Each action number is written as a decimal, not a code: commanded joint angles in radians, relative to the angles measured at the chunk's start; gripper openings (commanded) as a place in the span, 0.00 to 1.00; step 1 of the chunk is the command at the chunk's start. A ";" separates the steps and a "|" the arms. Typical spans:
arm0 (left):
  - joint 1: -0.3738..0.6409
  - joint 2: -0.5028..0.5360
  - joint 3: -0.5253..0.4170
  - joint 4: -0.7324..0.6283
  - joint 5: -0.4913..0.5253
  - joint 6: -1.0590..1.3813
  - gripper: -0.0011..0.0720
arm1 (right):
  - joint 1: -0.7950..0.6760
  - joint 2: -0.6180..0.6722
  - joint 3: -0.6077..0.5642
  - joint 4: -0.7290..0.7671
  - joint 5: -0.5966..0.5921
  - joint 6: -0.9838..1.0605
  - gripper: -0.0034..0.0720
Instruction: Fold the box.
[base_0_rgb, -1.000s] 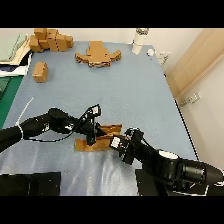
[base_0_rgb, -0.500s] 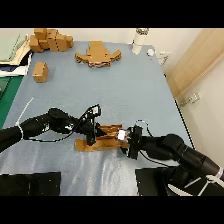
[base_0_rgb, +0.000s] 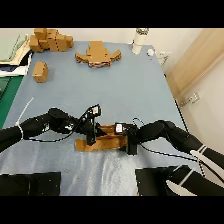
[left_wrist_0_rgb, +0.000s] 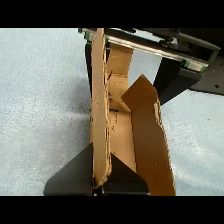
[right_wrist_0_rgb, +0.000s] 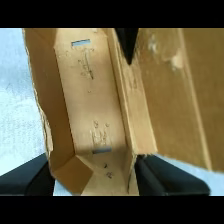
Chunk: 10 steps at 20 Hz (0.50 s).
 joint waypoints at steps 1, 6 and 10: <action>0.000 0.000 -0.001 0.000 0.000 0.000 0.03 | -0.010 -0.037 0.010 0.027 -0.017 -0.042 1.00; 0.000 0.001 -0.001 0.000 0.000 0.000 0.03 | -0.010 0.040 0.009 0.013 -0.026 0.021 1.00; -0.001 0.001 -0.001 0.000 0.000 0.000 0.03 | -0.010 0.040 0.009 0.016 -0.019 0.021 1.00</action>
